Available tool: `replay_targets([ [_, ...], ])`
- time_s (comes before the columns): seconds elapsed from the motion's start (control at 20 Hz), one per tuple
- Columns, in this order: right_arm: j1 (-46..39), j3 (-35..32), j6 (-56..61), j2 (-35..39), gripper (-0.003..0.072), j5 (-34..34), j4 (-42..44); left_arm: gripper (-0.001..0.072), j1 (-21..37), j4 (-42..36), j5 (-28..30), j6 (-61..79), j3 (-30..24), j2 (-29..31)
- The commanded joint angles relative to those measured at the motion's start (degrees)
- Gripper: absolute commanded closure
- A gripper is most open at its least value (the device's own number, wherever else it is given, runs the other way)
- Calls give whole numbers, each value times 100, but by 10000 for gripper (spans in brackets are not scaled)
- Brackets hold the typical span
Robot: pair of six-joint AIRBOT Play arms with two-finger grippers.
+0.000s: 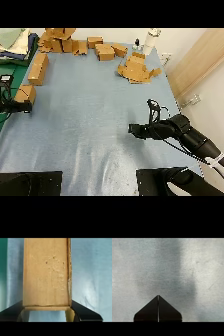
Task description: Fold the box.
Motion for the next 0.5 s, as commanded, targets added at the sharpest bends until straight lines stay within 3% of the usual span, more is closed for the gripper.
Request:
replay_targets([
  [0.0,-2,2,0,-2,683,48,-17,308,39,-7,92,-42,597,-702],
  [0.4,-2,2,0,2,682,-448,-24,278,-245,-136,83,-31,1401,-1620],
  [0.45,-2,2,0,2,682,-450,-28,208,-245,-136,61,-33,1408,-1674],
])
